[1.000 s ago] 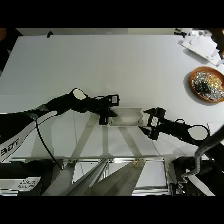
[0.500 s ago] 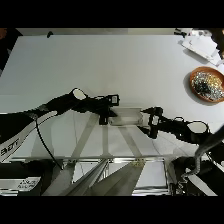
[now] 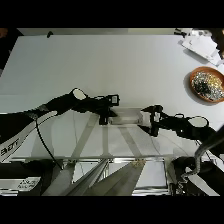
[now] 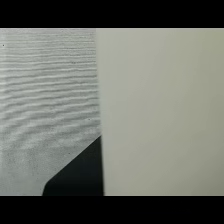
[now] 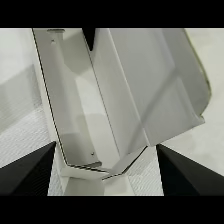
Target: Fold the box and place the chain.
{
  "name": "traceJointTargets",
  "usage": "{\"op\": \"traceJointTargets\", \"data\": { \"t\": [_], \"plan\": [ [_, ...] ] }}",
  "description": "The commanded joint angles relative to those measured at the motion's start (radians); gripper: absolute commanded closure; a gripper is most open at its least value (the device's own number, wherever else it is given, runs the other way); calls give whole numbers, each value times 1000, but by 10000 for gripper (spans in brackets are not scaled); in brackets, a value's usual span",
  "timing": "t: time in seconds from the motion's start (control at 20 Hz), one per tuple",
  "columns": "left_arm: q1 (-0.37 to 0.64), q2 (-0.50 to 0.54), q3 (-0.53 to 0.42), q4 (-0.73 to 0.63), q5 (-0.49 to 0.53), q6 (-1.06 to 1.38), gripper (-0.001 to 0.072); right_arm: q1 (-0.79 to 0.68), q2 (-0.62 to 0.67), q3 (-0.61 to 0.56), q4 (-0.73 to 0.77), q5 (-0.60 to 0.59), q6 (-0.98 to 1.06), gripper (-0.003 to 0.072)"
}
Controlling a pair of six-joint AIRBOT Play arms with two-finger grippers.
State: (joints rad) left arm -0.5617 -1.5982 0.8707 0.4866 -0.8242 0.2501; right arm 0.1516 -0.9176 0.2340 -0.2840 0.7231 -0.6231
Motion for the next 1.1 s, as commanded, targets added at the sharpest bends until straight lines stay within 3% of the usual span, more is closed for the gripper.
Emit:
{"op": "traceJointTargets", "data": {
  "t": [0.0, 0.4, 1.05],
  "plan": [
    [0, 0, 0, 0, 1, 0, 697, -2, -38, 4, 14, 19, -34, 18],
    [0, 0, 0, 0, 1, 0, 697, -2, -191, 103, 45, 51, -64, 26],
    [0, 0, 0, 0, 1, 0, 697, -2, -200, 105, -105, 51, 17, 46]
  ]
}}
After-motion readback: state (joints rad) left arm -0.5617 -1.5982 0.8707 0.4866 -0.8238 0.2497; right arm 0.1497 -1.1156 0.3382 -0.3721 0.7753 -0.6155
